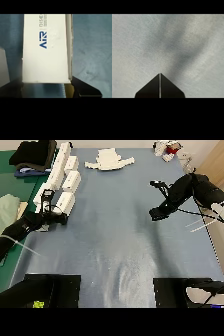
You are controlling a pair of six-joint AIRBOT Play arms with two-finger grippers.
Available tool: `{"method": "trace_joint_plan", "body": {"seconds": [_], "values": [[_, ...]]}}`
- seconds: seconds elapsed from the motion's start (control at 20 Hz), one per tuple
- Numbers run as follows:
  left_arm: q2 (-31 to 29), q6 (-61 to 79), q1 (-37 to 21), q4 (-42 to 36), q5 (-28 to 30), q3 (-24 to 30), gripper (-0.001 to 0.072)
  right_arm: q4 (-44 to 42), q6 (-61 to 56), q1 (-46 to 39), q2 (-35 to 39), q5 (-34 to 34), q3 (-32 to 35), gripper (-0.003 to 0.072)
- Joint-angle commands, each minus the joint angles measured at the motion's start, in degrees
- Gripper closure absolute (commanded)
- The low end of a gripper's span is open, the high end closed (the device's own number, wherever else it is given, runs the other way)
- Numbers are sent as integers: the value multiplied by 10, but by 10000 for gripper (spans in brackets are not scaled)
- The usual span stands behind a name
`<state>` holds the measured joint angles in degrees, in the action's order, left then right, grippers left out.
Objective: Fold the box.
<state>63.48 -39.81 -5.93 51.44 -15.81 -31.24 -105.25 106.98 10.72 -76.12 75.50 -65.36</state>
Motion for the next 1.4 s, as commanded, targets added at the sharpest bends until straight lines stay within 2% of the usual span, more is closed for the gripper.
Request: {"method": "trace_joint_plan", "body": {"seconds": [0.0, 0.3, 0.6, 0.75, 1.35], "values": [[101, -7, 1, -34, 23, -80, 239, 0, 0, 0, 0, 0, 0, 669], [252, -29, 27, -41, 22, -256, 239, 0, 0, 0, 0, 0, 0, 669], [330, -33, 26, -38, 19, -368, 239, 0, 0, 0, 0, 0, 0, 669], [340, -33, 26, -25, 24, -384, 239, 0, 0, 0, 0, 0, 0, 669], [352, -31, 13, -13, 7, -384, 239, 0, 0, 0, 0, 0, 0, 669]]}}
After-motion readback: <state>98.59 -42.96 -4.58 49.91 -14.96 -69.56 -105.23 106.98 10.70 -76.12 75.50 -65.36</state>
